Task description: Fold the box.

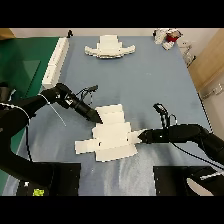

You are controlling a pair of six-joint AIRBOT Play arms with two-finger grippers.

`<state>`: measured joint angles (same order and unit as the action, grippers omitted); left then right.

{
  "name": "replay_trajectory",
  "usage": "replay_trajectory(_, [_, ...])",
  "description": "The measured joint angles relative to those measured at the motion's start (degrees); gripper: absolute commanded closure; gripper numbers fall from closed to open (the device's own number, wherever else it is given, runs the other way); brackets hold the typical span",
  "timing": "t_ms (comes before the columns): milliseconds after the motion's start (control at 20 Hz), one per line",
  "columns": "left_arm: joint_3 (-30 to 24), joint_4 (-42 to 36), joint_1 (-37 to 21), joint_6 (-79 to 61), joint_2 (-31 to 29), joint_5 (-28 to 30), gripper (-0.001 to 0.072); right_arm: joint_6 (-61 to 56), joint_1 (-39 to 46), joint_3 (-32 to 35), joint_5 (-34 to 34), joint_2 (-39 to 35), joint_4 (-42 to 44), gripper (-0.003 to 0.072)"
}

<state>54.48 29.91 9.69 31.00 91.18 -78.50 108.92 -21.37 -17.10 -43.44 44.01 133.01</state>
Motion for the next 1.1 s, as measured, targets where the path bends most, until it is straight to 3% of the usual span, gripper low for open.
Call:
replay_trajectory(50, [0.00, -0.02, 0.00, -0.42, 0.00, -0.02, 0.0684, 0.00, 0.00, 0.00, 0.04, 0.00, -0.02, 0.0681])
replay_trajectory(100, [0.00, 0.00, 0.00, -0.92, 0.00, -0.09, 0.0696, 0.00, -0.02, 0.00, 0.15, 0.02, -0.04, 0.0681])
replay_trajectory(350, [0.00, -0.09, 0.00, -2.71, 0.00, -0.79, 0.0696, 0.00, -0.02, 0.02, 0.57, 0.02, -0.13, 0.0671])
replay_trajectory(400, [0.00, -0.09, 0.00, -2.86, 0.00, -0.90, 0.0696, 0.00, -0.02, 0.02, 0.61, 0.02, -0.13, 0.0628])
replay_trajectory(500, [0.00, 0.20, 0.00, -2.99, 0.00, -0.98, 0.0696, 0.00, 0.00, 0.02, 1.22, 0.00, -0.17, 0.0375])
replay_trajectory(800, [0.28, -0.22, 0.00, -7.08, -0.74, -1.01, 0.0700, -0.63, 0.09, -0.87, 1.07, 0.00, -4.02, 0.0383])
replay_trajectory(1100, [-0.22, -0.39, 1.68, -16.37, -7.50, 2.05, 0.0701, -19.10, 3.10, -5.60, 1.01, 0.02, -22.99, 0.0380])
